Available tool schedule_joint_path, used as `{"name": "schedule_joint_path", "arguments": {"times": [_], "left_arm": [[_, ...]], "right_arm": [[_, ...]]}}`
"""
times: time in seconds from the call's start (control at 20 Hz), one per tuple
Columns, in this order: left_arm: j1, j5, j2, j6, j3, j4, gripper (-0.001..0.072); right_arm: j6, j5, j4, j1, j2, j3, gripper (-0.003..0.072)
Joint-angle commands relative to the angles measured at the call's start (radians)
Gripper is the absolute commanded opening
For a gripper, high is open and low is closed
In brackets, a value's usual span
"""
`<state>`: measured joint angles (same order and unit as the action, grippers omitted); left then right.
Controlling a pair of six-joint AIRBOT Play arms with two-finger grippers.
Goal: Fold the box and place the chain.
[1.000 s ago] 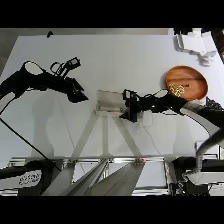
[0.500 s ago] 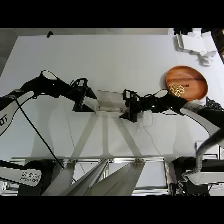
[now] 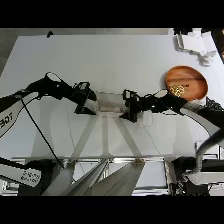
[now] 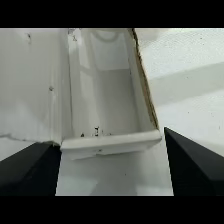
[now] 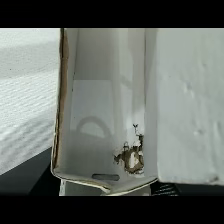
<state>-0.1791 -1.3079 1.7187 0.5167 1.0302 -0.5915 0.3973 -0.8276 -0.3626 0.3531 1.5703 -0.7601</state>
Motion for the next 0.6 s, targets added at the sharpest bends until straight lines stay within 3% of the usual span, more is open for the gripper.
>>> {"name": "schedule_joint_path", "arguments": {"times": [0.0,0.15,0.2,0.25,0.3,0.55], "left_arm": [[-0.023,0.044,0.02,0.002,0.0,0.012,0.0704],[-0.04,0.086,0.022,-0.031,0.0,0.007,0.0688],[-0.042,0.087,0.022,-0.032,0.0,0.004,0.0527],[-0.042,0.084,0.022,-0.031,0.0,0.0,0.0262],[-0.042,0.078,0.022,-0.027,0.0,-0.002,0.0166],[-0.041,0.077,0.022,-0.027,0.0,0.0,0.0159]], "right_arm": [[-0.001,0.0,0.001,0.0,0.0,0.0,0.0431],[0.0,0.0,0.001,0.0,0.001,0.0,0.0431],[-0.001,0.0,0.001,0.0,0.001,0.0,0.0431],[-0.001,0.0,0.001,0.0,0.0,0.0,0.0431],[-0.001,0.0,0.001,0.0,0.0,0.0,0.0431],[-0.001,0.0,0.001,0.0,0.0,0.0,0.0431]]}}
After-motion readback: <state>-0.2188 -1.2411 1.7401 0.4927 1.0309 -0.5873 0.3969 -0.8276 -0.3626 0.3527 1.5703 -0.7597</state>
